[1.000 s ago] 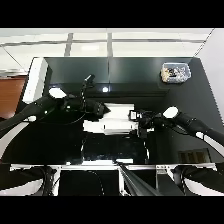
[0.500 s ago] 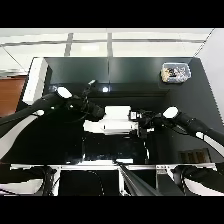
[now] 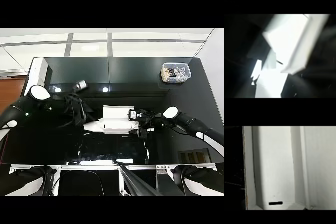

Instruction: Fold the box and place the chain.

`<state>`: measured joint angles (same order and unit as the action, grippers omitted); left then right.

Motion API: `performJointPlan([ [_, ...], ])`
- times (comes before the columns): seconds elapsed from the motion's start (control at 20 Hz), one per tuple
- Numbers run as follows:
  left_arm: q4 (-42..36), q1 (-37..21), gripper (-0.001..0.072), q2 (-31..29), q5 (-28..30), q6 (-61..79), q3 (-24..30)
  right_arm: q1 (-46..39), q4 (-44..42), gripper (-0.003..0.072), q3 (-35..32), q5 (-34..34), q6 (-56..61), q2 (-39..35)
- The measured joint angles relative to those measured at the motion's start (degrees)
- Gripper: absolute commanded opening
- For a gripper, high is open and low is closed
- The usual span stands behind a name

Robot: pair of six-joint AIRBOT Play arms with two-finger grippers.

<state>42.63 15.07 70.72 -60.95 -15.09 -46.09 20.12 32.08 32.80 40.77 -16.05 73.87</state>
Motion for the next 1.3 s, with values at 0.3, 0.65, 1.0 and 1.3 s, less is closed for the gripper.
performJointPlan([
  [0.3,6.2,6.4,0.0688,1.9,7.5,17.7,2.2,0.0,-0.1,0.0167,0.0,-0.1,0.0,0.0],
  [0.65,6.1,11.5,0.0248,4.9,10.8,21.9,2.2,0.0,-0.1,0.0166,0.0,-0.1,0.0,0.0],
  [1.0,-2.5,12.7,0.0218,6.1,11.6,22.3,2.2,0.0,0.0,0.0166,0.0,-0.1,0.0,0.0],
  [1.3,-9.3,12.8,0.0124,8.4,12.6,22.4,2.2,0.0,-0.1,0.0167,0.0,-0.1,0.0,0.0],
])
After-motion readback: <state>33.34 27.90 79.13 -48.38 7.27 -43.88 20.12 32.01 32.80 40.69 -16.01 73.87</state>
